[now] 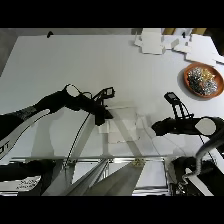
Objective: Fold the box and place the chain.
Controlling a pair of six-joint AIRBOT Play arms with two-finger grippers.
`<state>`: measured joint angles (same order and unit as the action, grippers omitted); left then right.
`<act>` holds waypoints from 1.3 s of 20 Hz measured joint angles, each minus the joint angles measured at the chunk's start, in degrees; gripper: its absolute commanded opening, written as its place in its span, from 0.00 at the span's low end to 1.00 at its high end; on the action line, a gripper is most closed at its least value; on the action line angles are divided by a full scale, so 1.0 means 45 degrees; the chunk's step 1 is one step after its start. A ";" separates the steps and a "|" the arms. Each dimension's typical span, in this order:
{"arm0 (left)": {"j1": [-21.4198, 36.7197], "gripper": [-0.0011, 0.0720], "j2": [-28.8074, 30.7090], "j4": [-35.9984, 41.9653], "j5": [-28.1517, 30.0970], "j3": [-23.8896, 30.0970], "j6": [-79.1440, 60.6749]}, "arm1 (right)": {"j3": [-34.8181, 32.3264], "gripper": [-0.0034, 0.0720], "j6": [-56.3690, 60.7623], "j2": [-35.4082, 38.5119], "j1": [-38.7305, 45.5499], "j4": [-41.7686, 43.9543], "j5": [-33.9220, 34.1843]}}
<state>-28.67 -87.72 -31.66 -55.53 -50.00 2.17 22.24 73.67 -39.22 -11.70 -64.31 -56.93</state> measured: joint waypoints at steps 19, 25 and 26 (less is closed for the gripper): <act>-0.1098 0.02 -0.0039 -0.0015 0.1452 0.0000 -0.3026 | 0.0889 0.49 -0.0155 0.0000 0.0000 -0.0015 -0.0418; -0.1103 0.02 -0.0423 0.0131 0.1627 -0.0010 -0.3298 | 0.0889 0.49 -0.0155 0.0005 0.0000 -0.0039 -0.0141; -0.1103 0.02 -0.0457 0.0131 0.1632 -0.0010 -0.3385 | 0.0889 0.49 -0.0155 0.0005 0.0000 -0.0053 -0.0121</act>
